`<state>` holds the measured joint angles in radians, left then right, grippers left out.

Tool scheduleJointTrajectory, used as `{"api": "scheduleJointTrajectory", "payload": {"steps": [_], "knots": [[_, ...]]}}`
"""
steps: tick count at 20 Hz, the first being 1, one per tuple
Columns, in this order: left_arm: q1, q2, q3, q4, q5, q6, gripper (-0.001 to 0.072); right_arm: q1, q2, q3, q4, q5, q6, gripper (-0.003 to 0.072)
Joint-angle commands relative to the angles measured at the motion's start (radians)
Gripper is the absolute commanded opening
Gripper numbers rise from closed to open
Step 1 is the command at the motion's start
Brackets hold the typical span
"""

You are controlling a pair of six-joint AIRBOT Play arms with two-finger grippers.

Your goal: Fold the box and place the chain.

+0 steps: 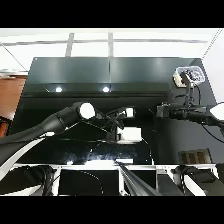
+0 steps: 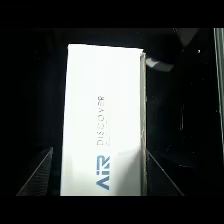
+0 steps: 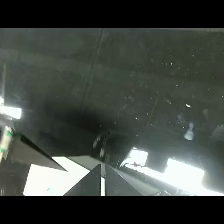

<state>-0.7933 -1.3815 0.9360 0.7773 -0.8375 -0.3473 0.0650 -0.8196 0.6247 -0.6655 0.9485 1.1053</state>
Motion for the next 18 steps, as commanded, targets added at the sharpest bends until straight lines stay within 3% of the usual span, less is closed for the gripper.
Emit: {"api": "scheduleJointTrajectory", "payload": {"steps": [1,6,18], "knots": [[-0.033,-0.017,0.01,0.015,0.014,0.003,0.0708,-0.001,0.0,0.0,0.0,-0.016,0.0,0.0034],[-0.053,-0.017,0.01,0.03,0.053,0.002,0.0708,-0.001,0.0,0.0,0.0,-0.016,0.0,0.0034],[-0.077,-0.043,0.009,0.087,0.026,-0.001,0.0709,-0.001,0.0,0.0,0.0,-0.021,0.0,0.0034]]}}
